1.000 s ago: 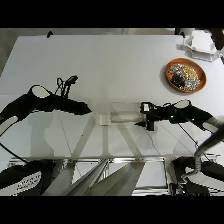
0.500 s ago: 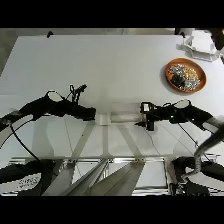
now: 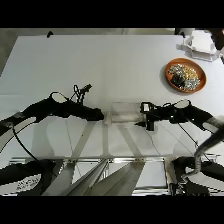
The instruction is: Fold the box and place the chain.
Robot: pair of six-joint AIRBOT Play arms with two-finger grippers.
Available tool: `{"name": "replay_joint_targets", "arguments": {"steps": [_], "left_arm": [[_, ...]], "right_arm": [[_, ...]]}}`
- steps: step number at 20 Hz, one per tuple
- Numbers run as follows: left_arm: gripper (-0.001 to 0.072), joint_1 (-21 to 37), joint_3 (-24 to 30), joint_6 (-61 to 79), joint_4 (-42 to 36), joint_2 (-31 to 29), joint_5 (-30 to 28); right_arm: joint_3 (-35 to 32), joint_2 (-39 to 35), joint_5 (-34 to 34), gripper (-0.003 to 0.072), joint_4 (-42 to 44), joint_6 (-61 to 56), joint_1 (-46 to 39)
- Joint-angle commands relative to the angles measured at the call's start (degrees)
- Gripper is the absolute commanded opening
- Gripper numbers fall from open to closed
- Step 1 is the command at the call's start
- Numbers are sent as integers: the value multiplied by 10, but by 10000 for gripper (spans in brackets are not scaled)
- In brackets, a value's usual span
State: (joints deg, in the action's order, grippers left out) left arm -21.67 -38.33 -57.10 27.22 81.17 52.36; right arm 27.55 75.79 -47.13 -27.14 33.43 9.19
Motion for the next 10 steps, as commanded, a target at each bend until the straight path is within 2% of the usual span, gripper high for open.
{"name": "replay_joint_targets", "arguments": {"steps": [1, 10], "left_arm": [[214, -2, 0, 12, -10, -25, 2], [214, -28, 0, 12, -43, -47, 2]], "right_arm": [[0, 0, 0, 480, 0, 0, 0], [0, 0, 0, 480, 0, 0, 0]]}}
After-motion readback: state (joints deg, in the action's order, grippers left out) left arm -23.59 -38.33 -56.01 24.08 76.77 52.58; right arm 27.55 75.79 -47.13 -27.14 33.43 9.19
